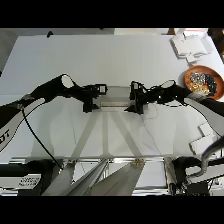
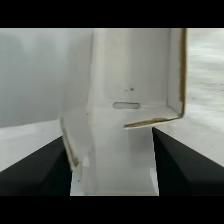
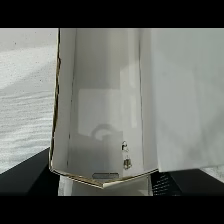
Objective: Fold the box and place the chain.
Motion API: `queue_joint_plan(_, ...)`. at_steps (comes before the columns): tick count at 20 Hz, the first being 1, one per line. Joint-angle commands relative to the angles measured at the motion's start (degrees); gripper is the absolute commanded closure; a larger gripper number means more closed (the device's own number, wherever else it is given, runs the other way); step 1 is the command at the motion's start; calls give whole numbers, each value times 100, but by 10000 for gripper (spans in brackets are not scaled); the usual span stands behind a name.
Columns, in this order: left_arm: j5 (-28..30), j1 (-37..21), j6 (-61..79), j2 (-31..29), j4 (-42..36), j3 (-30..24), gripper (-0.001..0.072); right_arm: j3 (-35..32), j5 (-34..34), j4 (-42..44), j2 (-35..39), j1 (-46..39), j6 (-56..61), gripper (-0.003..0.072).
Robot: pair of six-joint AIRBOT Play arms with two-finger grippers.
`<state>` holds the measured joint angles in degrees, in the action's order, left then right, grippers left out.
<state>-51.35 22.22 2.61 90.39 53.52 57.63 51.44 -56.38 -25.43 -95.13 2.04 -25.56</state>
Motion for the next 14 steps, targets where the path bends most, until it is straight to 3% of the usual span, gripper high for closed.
queue_joint_plan(1,-186,37,236,48,-15,-2,270,4,0,0,0,2,2,288)
queue_joint_plan(3,-179,39,238,48,-15,-2,316,4,0,0,0,2,2,288)
queue_joint_plan(10,-149,31,238,42,-15,0,320,4,0,0,0,2,2,288)
queue_joint_plan(12,-114,26,236,-17,-17,0,366,4,0,0,0,2,4,288)
queue_joint_plan(14,-85,-13,240,-120,-68,0,366,4,0,0,0,4,2,288)
